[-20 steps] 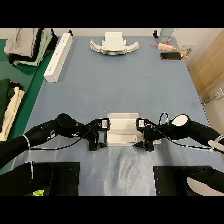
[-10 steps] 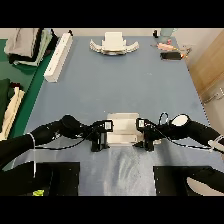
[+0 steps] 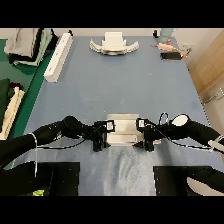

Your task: Fold the box.

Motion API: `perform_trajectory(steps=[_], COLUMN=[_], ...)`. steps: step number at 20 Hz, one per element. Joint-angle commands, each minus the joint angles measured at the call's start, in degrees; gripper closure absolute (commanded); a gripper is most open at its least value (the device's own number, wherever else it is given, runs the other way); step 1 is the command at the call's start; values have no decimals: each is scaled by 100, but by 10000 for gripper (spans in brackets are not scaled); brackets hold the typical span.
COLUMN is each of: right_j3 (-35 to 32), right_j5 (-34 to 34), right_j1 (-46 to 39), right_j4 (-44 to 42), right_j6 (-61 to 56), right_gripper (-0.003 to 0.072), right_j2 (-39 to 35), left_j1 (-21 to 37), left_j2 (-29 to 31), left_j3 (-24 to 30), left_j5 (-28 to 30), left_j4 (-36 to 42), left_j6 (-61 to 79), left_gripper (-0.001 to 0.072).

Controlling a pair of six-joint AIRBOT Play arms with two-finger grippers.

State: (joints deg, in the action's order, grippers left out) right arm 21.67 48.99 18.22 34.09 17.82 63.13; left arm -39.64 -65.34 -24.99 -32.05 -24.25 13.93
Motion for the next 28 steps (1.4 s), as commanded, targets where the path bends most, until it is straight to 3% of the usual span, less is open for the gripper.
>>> perform_trajectory(steps=[1, 20, 21, 22, 28], right_j3=[4, 4, 4, 11, 17], right_j5=[0, 9, 90, 66, 219], right_j1=[2, 2, 2, 0, 0], right_j4=[-2, -2, -2, -2, 85], right_j6=[0, -2, -7, 0, -4], right_gripper=[181, 180, 113, -30, -29], right_j2=[0, 0, 0, 0, -39], left_j1=[-4, -2, -2, -2, -2], left_j2=[-4, -2, -2, -2, -2], left_j3=[-7, -7, -7, -7, -7], left_j5=[11, 13, 13, 13, 11], left_j4=[-22, -20, -20, -20, -20], left_j6=[2, -2, -2, -2, -2], left_gripper=[301, 302, 302, 302, 301])
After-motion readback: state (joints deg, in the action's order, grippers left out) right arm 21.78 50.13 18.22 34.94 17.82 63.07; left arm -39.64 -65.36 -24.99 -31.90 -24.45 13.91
